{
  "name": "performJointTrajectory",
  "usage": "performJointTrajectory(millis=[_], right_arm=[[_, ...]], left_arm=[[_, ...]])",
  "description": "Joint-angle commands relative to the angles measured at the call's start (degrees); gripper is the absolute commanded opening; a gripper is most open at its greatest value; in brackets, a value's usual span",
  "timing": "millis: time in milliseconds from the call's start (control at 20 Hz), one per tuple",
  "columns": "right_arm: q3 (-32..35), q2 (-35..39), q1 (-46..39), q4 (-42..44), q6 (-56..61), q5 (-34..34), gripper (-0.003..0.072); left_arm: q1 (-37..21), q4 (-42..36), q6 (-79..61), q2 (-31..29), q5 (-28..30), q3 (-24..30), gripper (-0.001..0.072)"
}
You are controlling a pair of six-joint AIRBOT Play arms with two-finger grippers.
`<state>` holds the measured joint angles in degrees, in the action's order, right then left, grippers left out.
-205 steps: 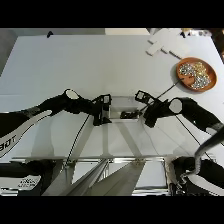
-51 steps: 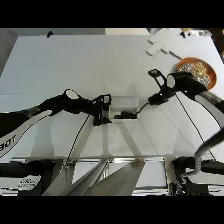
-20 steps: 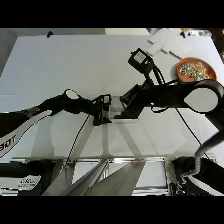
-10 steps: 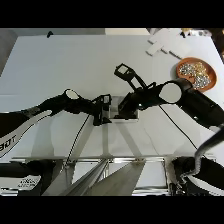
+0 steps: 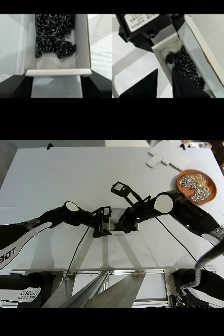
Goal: Fold the box and place the chain.
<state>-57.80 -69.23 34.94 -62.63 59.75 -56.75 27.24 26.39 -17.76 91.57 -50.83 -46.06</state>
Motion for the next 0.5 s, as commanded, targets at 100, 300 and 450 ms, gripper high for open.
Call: performJointTrajectory(millis=[100,300,450], right_arm=[[-9.14,2.43,-3.69,1.57,-7.34,-1.68,0.0018],[-10.03,-1.84,-10.64,1.27,-8.98,0.79,0.0020],[-10.03,-6.93,-12.81,0.98,-9.31,0.20,0.0018]], left_arm=[[-0.02,0.00,0.02,0.00,0.00,0.00,0.0390],[-0.02,0.00,0.00,0.02,0.00,-0.02,0.0390],[-0.02,0.00,0.00,0.02,0.00,-0.02,0.0390]])
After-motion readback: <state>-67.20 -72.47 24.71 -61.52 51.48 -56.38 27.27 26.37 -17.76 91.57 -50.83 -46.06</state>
